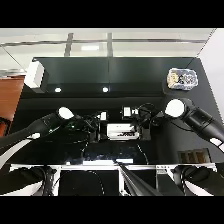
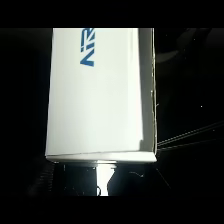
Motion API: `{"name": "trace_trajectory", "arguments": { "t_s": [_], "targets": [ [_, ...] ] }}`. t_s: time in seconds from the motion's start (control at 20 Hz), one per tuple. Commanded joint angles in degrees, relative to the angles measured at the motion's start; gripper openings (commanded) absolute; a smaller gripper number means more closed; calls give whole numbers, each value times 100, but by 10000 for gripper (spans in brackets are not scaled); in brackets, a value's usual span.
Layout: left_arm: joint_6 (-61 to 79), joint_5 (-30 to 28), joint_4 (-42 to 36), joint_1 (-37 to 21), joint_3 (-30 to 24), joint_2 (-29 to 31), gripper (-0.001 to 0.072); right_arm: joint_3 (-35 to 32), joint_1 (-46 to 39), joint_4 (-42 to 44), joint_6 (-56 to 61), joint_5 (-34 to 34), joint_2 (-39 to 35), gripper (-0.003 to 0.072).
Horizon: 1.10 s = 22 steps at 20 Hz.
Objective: Fold the box and place the chain.
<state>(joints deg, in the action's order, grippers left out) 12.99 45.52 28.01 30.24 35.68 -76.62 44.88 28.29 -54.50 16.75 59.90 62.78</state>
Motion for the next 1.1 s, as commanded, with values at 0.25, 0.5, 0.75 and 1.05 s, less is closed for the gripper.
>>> {"name": "trace_trajectory", "arguments": {
  "t_s": [0.25, 0.5, 0.75, 1.05],
  "targets": [
    [7, -9, 2, 0, -2, 2, 334, -2, 4, -28, 31, 291, 0, 210],
    [7, -9, 2, 0, -2, 2, 334, -2, 2, -61, 31, 310, 0, 213],
    [7, -9, 2, 0, -2, 2, 334, -2, 4, -107, 31, 315, 0, 213],
    [7, -9, 2, 0, -2, 2, 334, -2, 4, -105, 33, 367, 0, 295]
  ]
}}
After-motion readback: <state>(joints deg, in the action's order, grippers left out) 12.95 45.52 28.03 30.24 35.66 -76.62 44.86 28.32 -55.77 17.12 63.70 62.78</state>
